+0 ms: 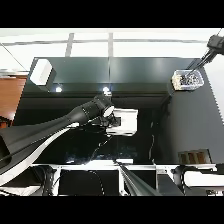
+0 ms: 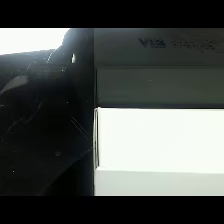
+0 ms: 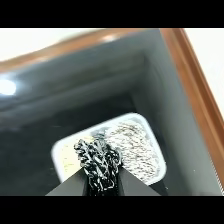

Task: Fold the box and place the chain.

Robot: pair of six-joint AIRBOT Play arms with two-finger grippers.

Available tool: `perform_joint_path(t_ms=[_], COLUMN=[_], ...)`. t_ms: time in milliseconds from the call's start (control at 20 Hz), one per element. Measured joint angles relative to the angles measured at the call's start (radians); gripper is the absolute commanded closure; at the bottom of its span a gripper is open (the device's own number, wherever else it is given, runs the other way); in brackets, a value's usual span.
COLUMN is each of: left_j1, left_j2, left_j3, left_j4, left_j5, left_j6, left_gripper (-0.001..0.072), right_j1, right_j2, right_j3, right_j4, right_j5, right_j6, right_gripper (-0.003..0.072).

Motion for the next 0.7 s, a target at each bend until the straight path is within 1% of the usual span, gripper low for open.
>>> perform_joint_path(t_ms=[250,400,550,700], left_j1=[0.0,0.0,0.0,0.0], left_j2=[0.0,0.0,0.0,0.0], left_j3=[0.0,0.0,0.0,0.0], left_j4=[0.0,0.0,0.0,0.0], left_j5=[0.0,0.0,0.0,0.0], left_j6=[0.0,0.0,0.0,0.0], left_gripper=[0.0683,0.0683,0.0682,0.0682], right_j1=[0.008,0.026,0.053,0.08], right_j2=[0.188,0.311,0.435,0.539], right_j3=[-0.002,-0.033,-0.105,-0.212], right_j4=[0.188,0.288,0.357,0.454], right_j5=[0.068,0.104,0.168,0.266], right_j6=[-0.111,-0.16,-0.203,-0.262], right_gripper=[0.0679,0.0678,0.0678,0.0678])
